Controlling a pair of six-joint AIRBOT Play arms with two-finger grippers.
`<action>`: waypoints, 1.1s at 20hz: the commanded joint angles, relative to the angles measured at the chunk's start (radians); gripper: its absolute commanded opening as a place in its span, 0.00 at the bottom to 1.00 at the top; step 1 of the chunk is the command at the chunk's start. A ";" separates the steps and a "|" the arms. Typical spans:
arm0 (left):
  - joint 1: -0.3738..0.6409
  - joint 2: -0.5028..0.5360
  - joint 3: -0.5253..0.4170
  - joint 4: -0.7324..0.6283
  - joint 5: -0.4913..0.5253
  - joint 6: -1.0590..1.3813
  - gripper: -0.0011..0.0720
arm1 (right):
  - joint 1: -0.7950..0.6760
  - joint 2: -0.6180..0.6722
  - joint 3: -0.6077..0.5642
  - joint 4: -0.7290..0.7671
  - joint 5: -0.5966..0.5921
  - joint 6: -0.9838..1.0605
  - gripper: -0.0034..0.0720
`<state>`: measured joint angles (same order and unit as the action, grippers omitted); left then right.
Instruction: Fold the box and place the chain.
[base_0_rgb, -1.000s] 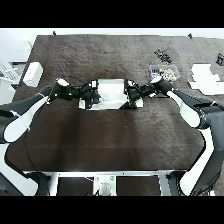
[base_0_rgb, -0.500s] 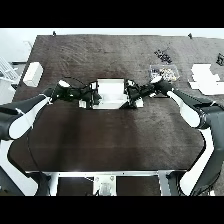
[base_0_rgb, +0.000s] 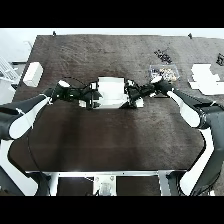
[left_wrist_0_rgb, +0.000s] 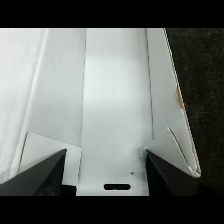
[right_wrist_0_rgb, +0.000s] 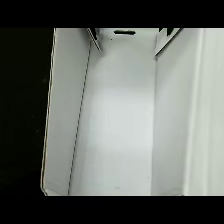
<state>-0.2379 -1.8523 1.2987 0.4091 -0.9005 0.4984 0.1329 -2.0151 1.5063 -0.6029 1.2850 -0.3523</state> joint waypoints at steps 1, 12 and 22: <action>0.000 -0.001 0.001 0.000 0.013 0.000 0.83 | 0.001 0.000 -0.001 0.000 0.002 0.001 0.78; 0.057 0.026 0.001 -0.002 -0.026 -0.012 0.04 | 0.001 0.000 -0.001 -0.001 0.003 0.001 0.78; 0.262 0.248 -0.002 0.037 -0.266 -0.303 0.04 | 0.001 0.000 -0.001 0.000 0.003 0.001 0.78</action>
<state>-0.0151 -1.6752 1.2964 0.4183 -1.0969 0.3305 0.1349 -2.0151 1.5051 -0.6048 1.2892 -0.3527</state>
